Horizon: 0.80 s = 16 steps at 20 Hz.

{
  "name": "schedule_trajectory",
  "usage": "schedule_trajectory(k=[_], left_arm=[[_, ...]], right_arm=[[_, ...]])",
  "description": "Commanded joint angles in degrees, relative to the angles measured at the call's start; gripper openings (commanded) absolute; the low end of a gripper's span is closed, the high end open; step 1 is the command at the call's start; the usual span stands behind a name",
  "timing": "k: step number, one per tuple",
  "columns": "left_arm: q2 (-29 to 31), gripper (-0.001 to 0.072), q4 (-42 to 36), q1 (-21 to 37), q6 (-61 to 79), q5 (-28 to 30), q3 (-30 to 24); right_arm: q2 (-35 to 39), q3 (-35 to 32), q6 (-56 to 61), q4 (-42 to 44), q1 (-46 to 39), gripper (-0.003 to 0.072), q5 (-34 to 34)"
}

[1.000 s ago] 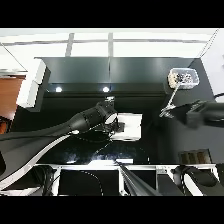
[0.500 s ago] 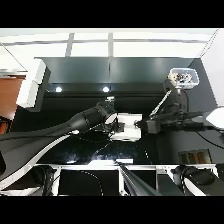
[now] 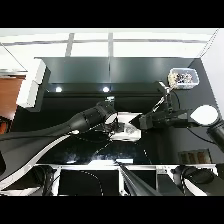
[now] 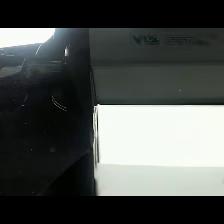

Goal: Fold the box and place the chain.

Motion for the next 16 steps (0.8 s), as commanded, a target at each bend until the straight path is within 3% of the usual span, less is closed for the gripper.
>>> schedule_trajectory(k=[1,4,7,8,9,12,16], left_arm=[[0.0,0.0028,0.0,0.0,0.0,0.0,0.0],[0.0,0.0028,0.0,0.0,0.0,0.0,0.0],[0.0,0.0027,0.0,0.0,0.0,0.2,0.0],[0.0,0.0028,0.0,0.0,0.0,0.2,0.0],[0.0,0.0027,0.0,0.0,0.0,0.2,0.0],[0.0,0.0027,0.0,0.0,0.0,0.1,0.0],[0.0,0.0027,0.0,0.0,0.0,0.0,0.0]], right_arm=[[0.9,2.4,0.4,-2.9,-7.3,0.0510,4.6],[1.5,3.0,0.6,-12.3,-17.7,0.0510,2.4],[0.1,1.0,16.1,-34.6,-24.2,0.0511,-11.3],[-2.0,0.9,19.6,-38.6,-25.7,0.0620,-14.3],[-4.6,1.0,19.8,-38.6,-26.7,0.0704,-16.8],[-16.5,4.0,22.0,-36.1,-26.9,0.0703,-22.9],[-33.4,16.3,25.1,-26.9,-26.8,0.0701,-21.7]])
